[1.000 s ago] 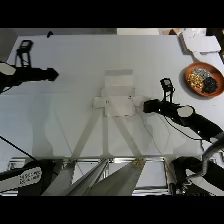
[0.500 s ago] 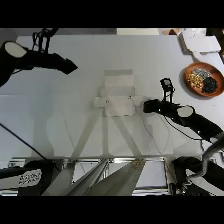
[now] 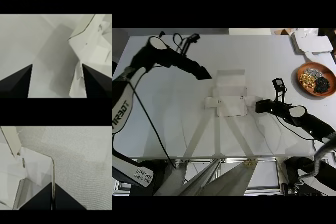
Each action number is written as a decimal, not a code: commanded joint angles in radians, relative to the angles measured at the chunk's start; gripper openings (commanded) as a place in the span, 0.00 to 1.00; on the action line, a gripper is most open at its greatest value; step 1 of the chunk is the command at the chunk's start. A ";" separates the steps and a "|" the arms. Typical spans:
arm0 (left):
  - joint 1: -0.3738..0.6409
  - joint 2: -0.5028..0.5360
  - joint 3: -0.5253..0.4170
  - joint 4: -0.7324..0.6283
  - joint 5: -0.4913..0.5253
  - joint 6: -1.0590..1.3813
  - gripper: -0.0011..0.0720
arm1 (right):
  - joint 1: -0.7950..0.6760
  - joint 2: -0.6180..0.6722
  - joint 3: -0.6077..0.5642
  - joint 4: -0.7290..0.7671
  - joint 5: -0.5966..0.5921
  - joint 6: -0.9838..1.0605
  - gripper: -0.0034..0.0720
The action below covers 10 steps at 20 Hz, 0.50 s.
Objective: Fold the box and place the chain.
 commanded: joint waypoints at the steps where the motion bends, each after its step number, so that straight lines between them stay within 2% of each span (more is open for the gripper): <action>1: -0.039 -0.054 0.018 -0.056 -0.013 0.069 0.97 | 0.001 0.000 0.000 0.000 0.000 0.000 0.06; 5: -0.058 -0.054 0.018 -0.065 0.071 0.070 0.97 | 0.001 0.000 -0.001 -0.002 0.000 0.000 0.06; 10: -0.076 -0.055 0.018 -0.068 0.060 0.092 0.97 | 0.001 0.000 0.000 -0.002 0.000 0.000 0.06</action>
